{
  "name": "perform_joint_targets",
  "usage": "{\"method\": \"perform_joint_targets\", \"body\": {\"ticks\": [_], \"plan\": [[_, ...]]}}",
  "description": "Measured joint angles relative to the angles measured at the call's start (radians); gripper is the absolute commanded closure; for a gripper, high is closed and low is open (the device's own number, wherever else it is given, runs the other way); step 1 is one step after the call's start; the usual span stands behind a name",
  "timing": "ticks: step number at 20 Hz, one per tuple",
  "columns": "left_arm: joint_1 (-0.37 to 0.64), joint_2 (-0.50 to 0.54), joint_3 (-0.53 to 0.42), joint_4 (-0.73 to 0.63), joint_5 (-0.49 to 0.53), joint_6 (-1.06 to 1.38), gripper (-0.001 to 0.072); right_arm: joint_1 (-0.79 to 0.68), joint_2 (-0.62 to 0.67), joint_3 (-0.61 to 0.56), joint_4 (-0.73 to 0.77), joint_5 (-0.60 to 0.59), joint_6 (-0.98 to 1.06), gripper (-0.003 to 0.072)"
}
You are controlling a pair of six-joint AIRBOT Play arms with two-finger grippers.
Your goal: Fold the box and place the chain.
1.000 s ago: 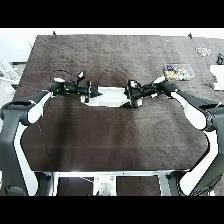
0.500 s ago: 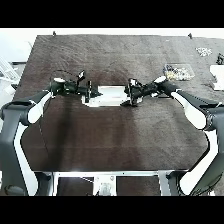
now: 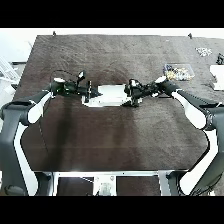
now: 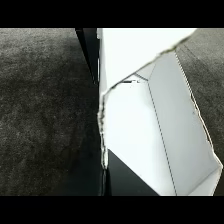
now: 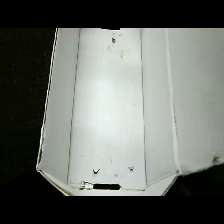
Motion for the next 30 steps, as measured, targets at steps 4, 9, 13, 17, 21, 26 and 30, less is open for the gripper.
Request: {"method": "perform_joint_targets", "body": {"ticks": [4, 9, 13, 17, 21, 26, 30], "plan": [[0.001, 0.000, 0.000, 0.000, 0.000, 0.000, 0.0689, 0.000, -0.002, 0.000, 0.030, 0.004, 0.000, 0.0000], [0.000, 0.000, 0.000, 0.000, 0.000, 0.000, 0.0689, 0.000, -0.014, 0.000, 0.049, 0.012, 0.002, 0.0000], [0.000, 0.000, 0.000, 0.000, 0.000, 0.000, 0.0689, 0.000, -0.018, 0.000, 0.053, 0.015, 0.003, 0.0008], [0.000, 0.000, 0.000, 0.000, -0.001, 0.000, 0.0689, 0.000, -0.018, 0.000, 0.053, 0.016, 0.005, 0.0037], [0.000, 0.000, 0.000, 0.000, -0.001, 0.000, 0.0689, 0.000, -0.018, 0.000, 0.053, 0.016, 0.005, 0.0037], [0.000, 0.000, 0.000, 0.000, -0.001, 0.000, 0.0689, 0.013, -0.018, 0.013, 0.019, 0.017, 0.018, 0.0037], [0.000, 0.000, 0.000, 0.000, -0.001, 0.000, 0.0689, 0.019, -0.020, 0.019, -0.001, 0.016, 0.024, 0.0037]]}}
